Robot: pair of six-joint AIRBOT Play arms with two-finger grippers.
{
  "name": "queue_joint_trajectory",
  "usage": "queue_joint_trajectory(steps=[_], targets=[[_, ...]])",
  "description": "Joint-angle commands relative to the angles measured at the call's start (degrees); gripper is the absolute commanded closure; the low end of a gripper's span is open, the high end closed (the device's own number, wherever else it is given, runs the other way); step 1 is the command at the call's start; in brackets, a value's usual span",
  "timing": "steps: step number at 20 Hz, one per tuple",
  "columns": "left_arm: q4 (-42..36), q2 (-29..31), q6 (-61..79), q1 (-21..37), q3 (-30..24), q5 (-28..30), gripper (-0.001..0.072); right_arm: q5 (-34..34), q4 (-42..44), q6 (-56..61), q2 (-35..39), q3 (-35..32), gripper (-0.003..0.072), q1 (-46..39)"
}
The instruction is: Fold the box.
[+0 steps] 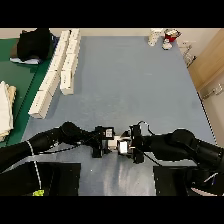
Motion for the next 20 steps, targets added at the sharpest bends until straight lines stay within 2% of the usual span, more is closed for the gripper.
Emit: queue_joint_trajectory(steps=[1,4,5,6,8,10,12,16,20], targets=[[-0.07,0.02,-0.07,-0.02,0.04,0.24,0.0235,0.09,0.59,2.16,1.92,0.07,0.0147,0.07],[-0.07,0.02,-0.07,-0.02,0.04,0.24,0.0235,0.35,1.81,11.47,4.0,0.07,0.0184,0.02],[-0.07,0.02,-0.07,-0.02,0.04,0.22,0.0235,0.98,3.82,15.5,4.79,-0.11,0.036,-0.2],[-0.07,0.02,-0.07,-0.02,0.04,0.24,0.0235,2.34,7.5,18.01,5.68,-0.83,0.0491,-0.92],[-0.07,0.02,-0.07,-0.02,0.04,0.22,0.0235,9.88,16.61,20.96,8.13,-5.03,0.0622,-2.19],[-0.07,0.02,-0.07,-0.02,0.04,0.24,0.0235,21.46,21.27,26.62,10.27,-11.04,0.0637,-1.42],[-0.07,0.02,-0.07,-0.02,0.04,0.24,0.0235,28.74,21.14,34.53,10.78,-15.39,0.0637,1.11],[-0.07,0.02,-0.07,-0.02,0.04,0.24,0.0235,28.63,20.68,36.41,10.21,-16.96,0.0638,4.04],[-0.07,0.02,-0.07,-0.02,0.04,0.22,0.0235,26.99,19.69,36.35,5.66,-16.98,0.0638,4.02]])
